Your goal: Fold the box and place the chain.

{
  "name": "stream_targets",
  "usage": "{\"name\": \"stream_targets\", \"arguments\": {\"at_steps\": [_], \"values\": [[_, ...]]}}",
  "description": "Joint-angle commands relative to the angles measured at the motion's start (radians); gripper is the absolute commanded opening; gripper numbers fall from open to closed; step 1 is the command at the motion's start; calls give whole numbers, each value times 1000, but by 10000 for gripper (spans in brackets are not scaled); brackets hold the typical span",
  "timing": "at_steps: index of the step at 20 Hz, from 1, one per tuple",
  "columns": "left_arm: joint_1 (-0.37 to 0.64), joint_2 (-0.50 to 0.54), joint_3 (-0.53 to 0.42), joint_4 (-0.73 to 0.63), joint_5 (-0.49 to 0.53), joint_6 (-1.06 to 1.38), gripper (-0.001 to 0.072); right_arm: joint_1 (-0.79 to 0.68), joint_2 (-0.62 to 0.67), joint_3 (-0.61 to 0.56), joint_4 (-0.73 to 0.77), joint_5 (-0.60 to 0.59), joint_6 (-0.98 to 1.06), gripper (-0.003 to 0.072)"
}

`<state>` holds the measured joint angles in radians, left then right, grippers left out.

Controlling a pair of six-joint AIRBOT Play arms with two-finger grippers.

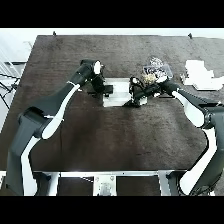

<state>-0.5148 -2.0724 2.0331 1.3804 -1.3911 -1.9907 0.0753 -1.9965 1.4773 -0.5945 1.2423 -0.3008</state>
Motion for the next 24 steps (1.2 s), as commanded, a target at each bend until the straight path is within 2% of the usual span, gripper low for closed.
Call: {"name": "stream_targets", "arguments": {"at_steps": [1,12,13,15,16,17,21,22,24], "values": [[-14,-9,14,68,-29,-45,396,0,0,0,0,0,0,580],[-31,-34,15,84,-23,-79,338,0,0,0,0,0,0,580],[-31,-37,15,84,-23,-78,237,0,0,0,0,0,0,580],[-31,-39,15,84,-24,-77,228,0,0,0,0,0,0,580],[-31,-39,15,85,-23,-76,174,0,0,0,0,0,0,580],[-31,-39,15,92,-24,-65,73,0,0,0,0,0,0,580],[-31,-39,15,93,-14,-57,68,0,0,0,0,0,0,580],[-31,-39,15,95,-13,-50,28,0,0,0,0,0,0,580],[-31,-39,15,95,-4,-50,22,0,0,0,0,0,0,580]]}}
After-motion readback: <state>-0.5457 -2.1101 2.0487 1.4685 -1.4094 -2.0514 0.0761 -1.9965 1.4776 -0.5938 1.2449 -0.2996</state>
